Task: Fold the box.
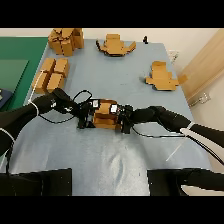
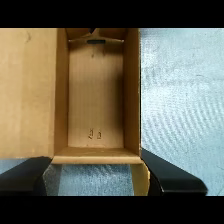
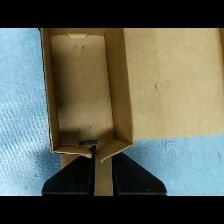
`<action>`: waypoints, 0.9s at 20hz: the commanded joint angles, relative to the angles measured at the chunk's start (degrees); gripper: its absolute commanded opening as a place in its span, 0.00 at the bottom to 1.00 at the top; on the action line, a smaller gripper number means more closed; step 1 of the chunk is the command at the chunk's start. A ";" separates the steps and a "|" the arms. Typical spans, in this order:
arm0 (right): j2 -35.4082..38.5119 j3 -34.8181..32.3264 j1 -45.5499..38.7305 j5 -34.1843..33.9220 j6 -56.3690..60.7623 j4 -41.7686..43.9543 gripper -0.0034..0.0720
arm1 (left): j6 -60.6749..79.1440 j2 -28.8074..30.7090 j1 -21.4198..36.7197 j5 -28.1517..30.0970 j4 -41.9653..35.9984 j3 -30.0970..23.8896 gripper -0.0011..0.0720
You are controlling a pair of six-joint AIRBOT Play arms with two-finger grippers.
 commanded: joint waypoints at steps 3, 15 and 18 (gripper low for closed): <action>-0.26 0.46 1.29 0.46 -0.11 0.87 0.24 | 0.24 0.00 -0.07 0.00 -0.02 0.00 0.04; -2.32 0.52 1.31 1.16 -0.85 1.29 0.05 | 0.24 -0.02 -0.07 0.02 -0.02 0.00 0.04; -3.72 1.14 1.33 1.14 -1.20 2.80 0.05 | 0.24 -0.02 -0.07 0.02 -0.02 0.00 0.04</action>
